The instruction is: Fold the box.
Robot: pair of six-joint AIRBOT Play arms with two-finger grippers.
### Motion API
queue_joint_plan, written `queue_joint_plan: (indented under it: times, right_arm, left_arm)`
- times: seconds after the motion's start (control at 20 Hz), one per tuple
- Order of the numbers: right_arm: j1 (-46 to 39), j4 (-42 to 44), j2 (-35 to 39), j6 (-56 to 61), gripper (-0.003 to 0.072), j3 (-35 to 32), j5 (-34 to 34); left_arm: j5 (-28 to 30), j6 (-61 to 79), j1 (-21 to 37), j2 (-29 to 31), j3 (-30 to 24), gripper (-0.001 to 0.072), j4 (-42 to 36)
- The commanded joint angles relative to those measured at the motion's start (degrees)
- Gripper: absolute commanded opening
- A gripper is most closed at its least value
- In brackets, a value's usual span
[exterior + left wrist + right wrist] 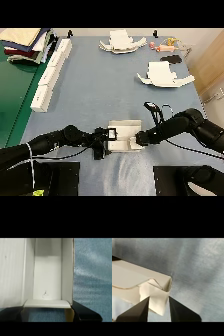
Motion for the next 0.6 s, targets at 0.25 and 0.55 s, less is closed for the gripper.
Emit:
queue_joint_plan:
  times: [0.25, 0.55]
  right_arm:
    - [16.4, -21.2, -12.3, 30.4, 0.0374, 8.7, -6.5]
    - [16.4, -20.8, -15.1, 34.8, 0.0374, 8.7, -4.2]
  left_arm:
    - [0.0, 0.0, 0.0, 0.0, 0.0, 0.0404, 0.0]
    - [0.0, 0.0, 0.0, 0.0, 0.0, 0.0404, 0.0]
